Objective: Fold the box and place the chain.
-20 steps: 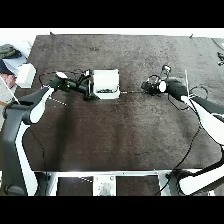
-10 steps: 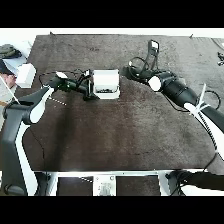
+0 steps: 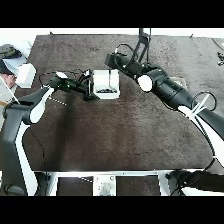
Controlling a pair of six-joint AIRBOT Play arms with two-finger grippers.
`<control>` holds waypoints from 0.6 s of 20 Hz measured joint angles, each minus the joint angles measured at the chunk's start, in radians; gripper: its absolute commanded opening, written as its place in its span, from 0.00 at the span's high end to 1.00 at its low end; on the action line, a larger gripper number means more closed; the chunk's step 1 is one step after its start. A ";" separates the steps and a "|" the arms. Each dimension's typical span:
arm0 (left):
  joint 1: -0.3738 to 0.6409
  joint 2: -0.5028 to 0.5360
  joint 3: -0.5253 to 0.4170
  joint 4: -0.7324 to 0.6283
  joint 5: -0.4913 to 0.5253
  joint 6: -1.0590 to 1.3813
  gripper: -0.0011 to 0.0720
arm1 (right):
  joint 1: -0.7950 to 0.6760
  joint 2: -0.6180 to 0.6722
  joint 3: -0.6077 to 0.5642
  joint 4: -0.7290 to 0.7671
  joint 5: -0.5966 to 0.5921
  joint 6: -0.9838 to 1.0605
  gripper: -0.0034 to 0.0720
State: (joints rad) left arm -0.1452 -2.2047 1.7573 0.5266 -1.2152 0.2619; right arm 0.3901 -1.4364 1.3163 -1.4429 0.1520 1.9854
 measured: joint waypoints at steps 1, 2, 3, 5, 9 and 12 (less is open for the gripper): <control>0.000 0.000 0.000 0.000 0.000 0.000 0.68 | 0.004 -0.010 0.006 0.000 -0.005 -0.001 0.95; 0.000 0.000 0.000 0.000 0.000 0.000 0.68 | 0.005 -0.023 0.010 -0.006 0.004 -0.001 0.72; 0.000 0.000 0.000 0.000 0.000 0.000 0.68 | 0.006 -0.032 0.011 -0.025 0.021 -0.001 0.48; 0.000 0.000 0.000 0.000 0.000 0.000 0.68 | 0.012 -0.041 0.016 -0.088 0.042 -0.005 0.37; 0.000 0.000 0.000 0.000 0.000 0.000 0.68 | 0.009 -0.050 0.019 -0.209 0.070 -0.022 0.65; 0.000 0.000 0.000 0.000 0.000 0.000 0.68 | -0.033 -0.052 0.020 -0.204 0.082 -0.103 0.66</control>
